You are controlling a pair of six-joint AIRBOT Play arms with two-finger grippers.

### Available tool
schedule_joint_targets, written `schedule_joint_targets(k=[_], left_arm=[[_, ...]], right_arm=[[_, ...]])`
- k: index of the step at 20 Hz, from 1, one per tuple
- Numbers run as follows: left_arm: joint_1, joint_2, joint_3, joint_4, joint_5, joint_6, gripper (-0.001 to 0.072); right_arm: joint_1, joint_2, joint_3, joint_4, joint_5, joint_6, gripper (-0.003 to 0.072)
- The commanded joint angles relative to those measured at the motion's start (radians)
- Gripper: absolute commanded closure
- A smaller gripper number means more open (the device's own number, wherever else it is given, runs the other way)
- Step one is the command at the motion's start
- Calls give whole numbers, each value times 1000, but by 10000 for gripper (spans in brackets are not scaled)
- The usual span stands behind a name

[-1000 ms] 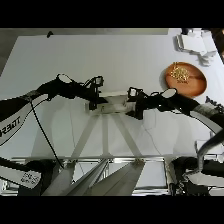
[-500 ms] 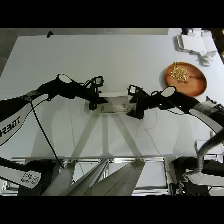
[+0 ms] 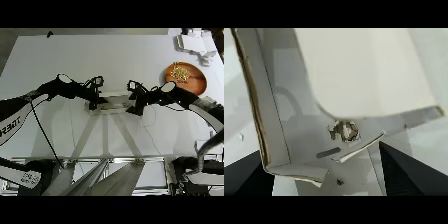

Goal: Fold the box and place the chain.

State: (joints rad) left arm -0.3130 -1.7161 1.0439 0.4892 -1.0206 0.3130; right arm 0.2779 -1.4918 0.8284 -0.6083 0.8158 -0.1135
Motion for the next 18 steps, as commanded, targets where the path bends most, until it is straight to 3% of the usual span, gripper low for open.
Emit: schedule_joint_targets(k=[1,9,12,18], left_arm=[[0,-1,0,0,0,1,702],[0,-1,0,0,0,1,702],[0,-1,0,0,0,1,702],[0,-1,0,0,0,1,702]], right_arm=[[-12,-16,14,-5,34,-77,-14],[-11,-123,104,86,119,-236,-14],[-10,-145,103,86,165,-232,-13],[14,-148,62,86,138,-138,-13]])
